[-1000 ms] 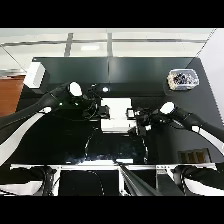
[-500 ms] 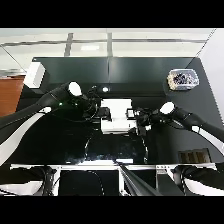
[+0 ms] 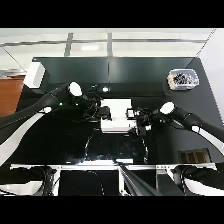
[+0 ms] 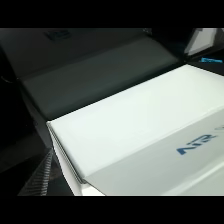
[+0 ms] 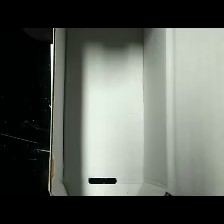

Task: Fold the box and place the chain.

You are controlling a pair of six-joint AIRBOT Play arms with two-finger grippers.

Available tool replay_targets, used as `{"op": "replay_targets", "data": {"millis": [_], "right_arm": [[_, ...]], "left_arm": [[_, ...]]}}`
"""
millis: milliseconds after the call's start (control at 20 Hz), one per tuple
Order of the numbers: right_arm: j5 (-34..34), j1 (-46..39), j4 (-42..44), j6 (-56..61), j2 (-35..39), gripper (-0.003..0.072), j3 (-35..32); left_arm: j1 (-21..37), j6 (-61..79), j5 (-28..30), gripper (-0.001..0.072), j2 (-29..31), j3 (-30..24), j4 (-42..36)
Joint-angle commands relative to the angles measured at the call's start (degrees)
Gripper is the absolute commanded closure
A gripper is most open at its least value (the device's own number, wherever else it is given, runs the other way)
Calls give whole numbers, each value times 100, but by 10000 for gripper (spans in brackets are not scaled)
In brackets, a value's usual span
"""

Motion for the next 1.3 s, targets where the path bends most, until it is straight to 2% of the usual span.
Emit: {"op": "replay_targets", "data": {"millis": [0, 650, 900, 1100, 1250], "right_arm": [[-2, 4, 2, 0, 2, 382, 2], [-2, 4, 2, 0, 0, 383, 2], [-2, 4, 2, 0, 2, 382, 2], [-2, 4, 2, 0, 0, 383, 2], [-2, 4, 2, 0, 2, 383, 2]], "left_arm": [[-2, -96, -13, 70, 0, 7, 278], [-4, -243, 111, 70, -101, 7, 297], [-83, -315, -177, 75, -83, 144, 358], [-474, -1259, -330, 81, -72, 498, 1401], [-896, -1711, -361, 81, 24, 540, 2033]]}}
